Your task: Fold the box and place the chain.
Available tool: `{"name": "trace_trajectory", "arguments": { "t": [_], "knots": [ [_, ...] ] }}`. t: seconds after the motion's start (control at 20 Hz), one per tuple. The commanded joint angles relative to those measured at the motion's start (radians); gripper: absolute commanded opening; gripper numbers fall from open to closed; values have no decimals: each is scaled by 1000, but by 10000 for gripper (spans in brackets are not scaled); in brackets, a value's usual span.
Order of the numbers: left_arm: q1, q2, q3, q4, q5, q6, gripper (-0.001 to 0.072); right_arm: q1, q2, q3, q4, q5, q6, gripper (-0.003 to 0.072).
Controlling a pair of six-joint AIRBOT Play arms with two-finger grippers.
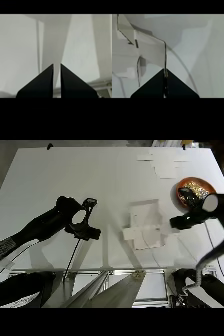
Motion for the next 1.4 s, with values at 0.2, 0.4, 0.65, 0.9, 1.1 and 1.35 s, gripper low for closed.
{"name": "trace_trajectory", "arguments": {
  "t": [0.2, 0.4, 0.65, 0.9, 1.1, 1.35],
  "knots": [
    [4, -4, -2, 397, 56, 206, 2, 361, 91, -145, 89, -213, 189, 19],
    [77, -32, -19, 509, -2, 384, 199, 399, 91, -145, 90, -220, 197, 19],
    [420, 3, -19, -389, 105, 1039, 303, 399, 91, -145, 93, -217, 196, 19],
    [477, -45, -20, -882, 108, 1362, 674, 399, 91, -145, 108, -208, 196, 20],
    [406, -107, -20, -863, 116, 1393, 700, 398, 91, -145, 109, -200, 196, 20],
    [409, -149, -77, -843, 69, 1415, 698, 398, 91, -145, 109, -196, 197, 20]
  ]
}}
